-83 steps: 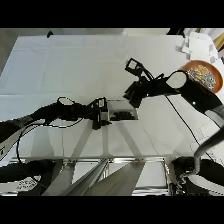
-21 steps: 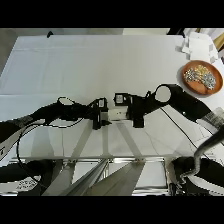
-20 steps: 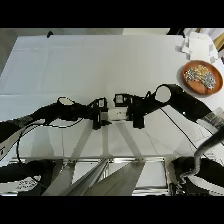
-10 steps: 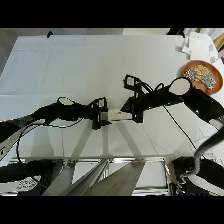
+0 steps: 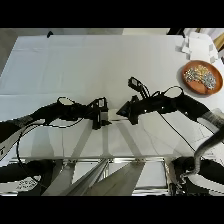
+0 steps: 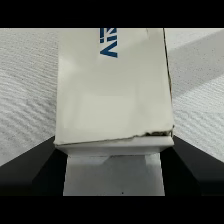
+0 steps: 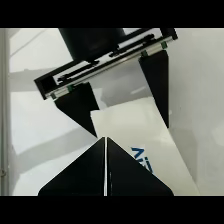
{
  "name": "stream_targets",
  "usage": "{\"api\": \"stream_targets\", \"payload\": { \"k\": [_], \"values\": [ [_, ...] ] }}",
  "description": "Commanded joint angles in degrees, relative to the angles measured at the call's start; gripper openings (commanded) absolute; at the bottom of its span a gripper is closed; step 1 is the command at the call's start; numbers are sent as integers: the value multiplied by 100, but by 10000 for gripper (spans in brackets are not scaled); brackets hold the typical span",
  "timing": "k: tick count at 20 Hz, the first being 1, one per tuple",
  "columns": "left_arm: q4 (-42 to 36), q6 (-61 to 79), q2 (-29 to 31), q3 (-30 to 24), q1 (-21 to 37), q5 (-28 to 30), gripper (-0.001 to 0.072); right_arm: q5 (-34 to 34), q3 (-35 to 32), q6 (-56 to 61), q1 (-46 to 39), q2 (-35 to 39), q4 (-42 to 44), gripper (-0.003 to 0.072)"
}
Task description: Fold the box and place the chain.
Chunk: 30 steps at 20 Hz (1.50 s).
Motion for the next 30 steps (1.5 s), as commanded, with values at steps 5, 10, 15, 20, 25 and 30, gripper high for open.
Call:
{"api": "stream_targets", "payload": {
  "k": [5, 10, 15, 20, 25, 30],
  "values": [
    [0, 0, 2, 2, 0, 2, 137, -151, -120, -70, 11, -131, -348, 19],
    [0, 0, 2, 2, 0, 2, 137, -258, -184, -170, 11, -162, -433, 19],
    [0, 0, 2, 2, 0, 2, 137, -243, -184, -168, 109, -389, -706, 19],
    [0, 0, 2, 2, 0, 2, 137, -518, -184, -68, 212, -393, -990, 19],
    [0, 2, 2, 2, 0, 2, 137, -551, -181, -17, 212, -339, -1019, 19],
    [0, 0, 2, 2, 0, 2, 137, -691, -177, 179, 212, 317, -798, 19]
  ]
}}
